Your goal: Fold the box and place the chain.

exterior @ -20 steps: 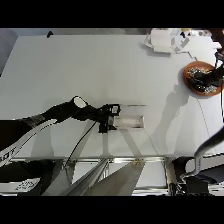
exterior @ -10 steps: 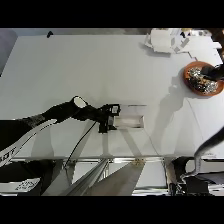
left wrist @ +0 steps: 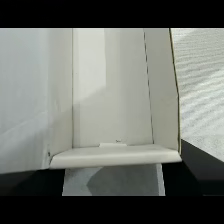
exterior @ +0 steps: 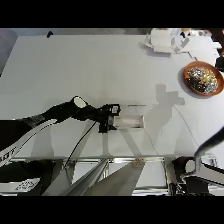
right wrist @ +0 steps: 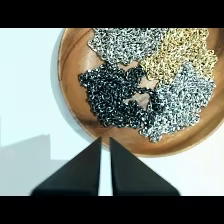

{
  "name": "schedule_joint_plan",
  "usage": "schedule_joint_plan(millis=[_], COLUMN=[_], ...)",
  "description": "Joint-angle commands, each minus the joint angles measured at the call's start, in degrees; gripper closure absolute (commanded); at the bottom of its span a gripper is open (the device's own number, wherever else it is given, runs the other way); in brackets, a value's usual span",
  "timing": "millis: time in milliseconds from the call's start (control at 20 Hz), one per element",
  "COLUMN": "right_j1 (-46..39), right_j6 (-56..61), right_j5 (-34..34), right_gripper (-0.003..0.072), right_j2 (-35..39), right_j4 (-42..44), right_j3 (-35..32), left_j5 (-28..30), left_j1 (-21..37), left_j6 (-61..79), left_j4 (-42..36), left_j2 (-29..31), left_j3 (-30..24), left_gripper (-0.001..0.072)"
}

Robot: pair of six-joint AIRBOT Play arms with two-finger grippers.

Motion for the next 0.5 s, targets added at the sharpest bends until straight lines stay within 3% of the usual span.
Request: schedule_joint_plan(millis=[0, 300, 450], right_j1=[0.04, 0.04, 0.04], right_j6=[0.57, 3.80, 4.07], right_j5=[0.33, -3.69, -6.12], right_gripper=[0.0501, 0.0491, 0.0491], right_j2=[-3.04, -16.81, -20.31], right_j4=[0.52, 0.92, 6.10], right_j3=[-0.04, -0.02, -0.02], left_j5=[0.00, 0.02, 0.00], left_j1=[0.04, 0.04, 0.04], left_j6=[0.02, 0.02, 0.02], left_j4=[0.02, 0.02, 0.02], left_j2=[0.02, 0.02, 0.02], left_j3=[-0.02, -0.02, -0.02], left_gripper=[0.0565, 0.0565, 0.0565])
